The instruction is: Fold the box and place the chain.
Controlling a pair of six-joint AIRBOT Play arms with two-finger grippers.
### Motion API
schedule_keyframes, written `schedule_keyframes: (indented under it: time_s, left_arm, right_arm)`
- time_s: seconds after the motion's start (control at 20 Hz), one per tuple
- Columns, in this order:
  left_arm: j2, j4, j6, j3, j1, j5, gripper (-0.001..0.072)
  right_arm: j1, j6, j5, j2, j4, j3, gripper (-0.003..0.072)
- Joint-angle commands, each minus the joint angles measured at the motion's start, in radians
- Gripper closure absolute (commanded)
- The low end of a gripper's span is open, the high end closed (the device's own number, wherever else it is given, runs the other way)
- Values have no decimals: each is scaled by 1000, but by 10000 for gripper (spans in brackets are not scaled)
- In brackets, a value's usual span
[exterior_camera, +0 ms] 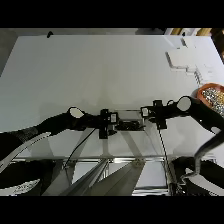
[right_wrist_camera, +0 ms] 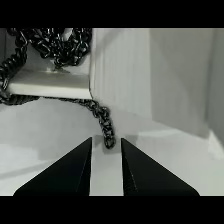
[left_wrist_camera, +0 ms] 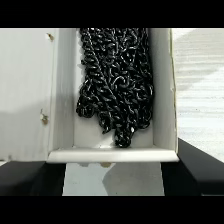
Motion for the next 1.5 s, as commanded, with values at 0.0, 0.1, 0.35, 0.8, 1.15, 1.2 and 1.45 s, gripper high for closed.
schedule_keyframes:
  time_s: [0.0, 0.1, 0.35, 0.8, 1.15, 1.2, 1.45]
  left_arm:
    - [1, 0, 0, 0, 0, 0, 505]
    - [1, 0, 0, 0, 0, 0, 505]
    - [1, 0, 0, 0, 0, 0, 505]
    - [1, 0, 0, 0, 0, 0, 505]
    - [1, 0, 0, 0, 0, 0, 505]
    - [1, 0, 0, 0, 0, 0, 505]
    - [1, 0, 0, 0, 0, 0, 505]
  right_arm:
    - [5, -37, -31, -34, 34, 0, 505]
    - [5, -37, -19, -34, 35, 0, 541]
    - [5, 28, 89, 4, -35, 0, 669]
    - [5, 324, 403, 381, 304, 0, 668]
    - [180, 326, 120, 350, 531, 0, 668]
    - [223, 328, 75, 332, 517, 0, 668]
    - [285, 494, 25, 205, 387, 11, 437]
